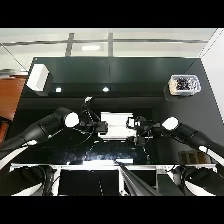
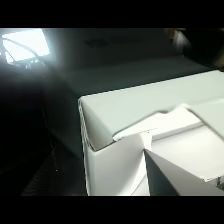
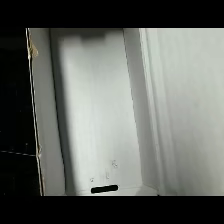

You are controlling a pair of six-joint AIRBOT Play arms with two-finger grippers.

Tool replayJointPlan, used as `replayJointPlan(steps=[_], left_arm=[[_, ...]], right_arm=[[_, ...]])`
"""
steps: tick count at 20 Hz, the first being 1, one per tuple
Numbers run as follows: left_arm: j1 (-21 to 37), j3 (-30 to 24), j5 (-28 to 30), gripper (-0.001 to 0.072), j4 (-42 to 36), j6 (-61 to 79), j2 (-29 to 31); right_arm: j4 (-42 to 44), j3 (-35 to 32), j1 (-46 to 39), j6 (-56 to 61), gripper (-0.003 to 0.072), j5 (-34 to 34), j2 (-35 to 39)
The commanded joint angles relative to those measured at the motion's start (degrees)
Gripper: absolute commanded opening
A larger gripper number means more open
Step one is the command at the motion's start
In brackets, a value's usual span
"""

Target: Fold the box and place the chain.

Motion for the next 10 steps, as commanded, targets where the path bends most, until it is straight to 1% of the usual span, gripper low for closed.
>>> replayJointPlan(steps=[1, 6, 10], left_arm=[[-0.2, 0.1, -0.4, 0.0619, 0.8, -1.7, -0.4], [-1.2, 0.3, -0.7, 0.0619, 2.1, -3.4, -0.5], [-4.0, 4.1, -4.3, 0.0619, 11.0, -8.5, -1.3]], right_arm=[[0.0, 0.0, 0.0, 0.0, 0.0409, 0.0, 0.0], [0.0, 0.0, 0.0, 0.0, 0.0409, 0.0, 0.0], [0.0, 0.0, 0.0, 0.0, 0.0409, 0.0, 0.0]])
